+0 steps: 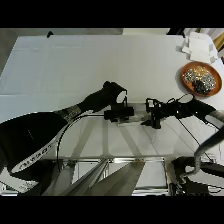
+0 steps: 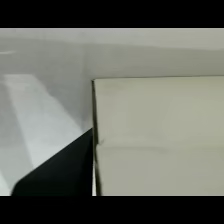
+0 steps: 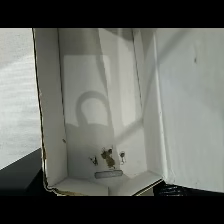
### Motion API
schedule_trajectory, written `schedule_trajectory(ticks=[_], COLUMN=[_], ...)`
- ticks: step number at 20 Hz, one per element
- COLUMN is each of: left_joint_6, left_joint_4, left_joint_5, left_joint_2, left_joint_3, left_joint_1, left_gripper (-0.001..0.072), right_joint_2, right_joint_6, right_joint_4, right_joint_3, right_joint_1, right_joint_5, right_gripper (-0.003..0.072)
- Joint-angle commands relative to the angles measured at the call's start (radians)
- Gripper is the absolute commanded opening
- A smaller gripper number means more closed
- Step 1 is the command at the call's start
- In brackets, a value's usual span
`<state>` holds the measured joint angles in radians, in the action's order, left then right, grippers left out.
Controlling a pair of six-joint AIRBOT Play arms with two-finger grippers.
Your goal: Fold the box and place the chain.
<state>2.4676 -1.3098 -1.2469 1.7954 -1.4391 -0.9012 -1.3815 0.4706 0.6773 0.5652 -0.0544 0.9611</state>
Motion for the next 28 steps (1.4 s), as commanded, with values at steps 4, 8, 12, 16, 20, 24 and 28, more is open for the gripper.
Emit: schedule_trajectory(ticks=[4,8,12,16,20,24,28], left_joint_6=[0.002,0.002,0.002,-0.004,-0.025,-0.049,-0.063], left_joint_4=[0.009,0.007,0.007,0.007,-0.01,-0.011,-0.033], left_joint_5=[0.013,0.012,0.013,0.005,-0.005,-0.058,-0.134], left_joint_2=[0.006,0.006,0.006,-0.007,-0.024,-0.022,-0.008], left_joint_3=[-0.001,-0.001,-0.001,-0.001,-0.021,-0.049,-0.049], left_joint_1=[-0.003,-0.003,-0.003,0.01,0.032,0.049,0.049], left_gripper=[0.0106,0.0007,0.0009,0.0292,0.0291,0.0291,0.0271], right_joint_2=[0.0,0.0,0.0,0.0,0.0,0.0,0.0], right_joint_6=[-0.002,-0.002,-0.002,-0.002,-0.002,-0.002,-0.002], right_joint_4=[-0.001,-0.001,-0.001,-0.001,-0.001,-0.001,-0.001], right_joint_3=[0.0,0.0,0.0,0.0,0.0,0.0,0.0], right_joint_1=[-0.001,-0.001,-0.001,-0.001,-0.001,-0.001,-0.001], right_joint_5=[0.0,0.0,0.0,0.0,0.0,0.0,0.0], right_gripper=[0.0455,0.0455,0.0455,0.0455,0.0455,0.0455,0.0455])
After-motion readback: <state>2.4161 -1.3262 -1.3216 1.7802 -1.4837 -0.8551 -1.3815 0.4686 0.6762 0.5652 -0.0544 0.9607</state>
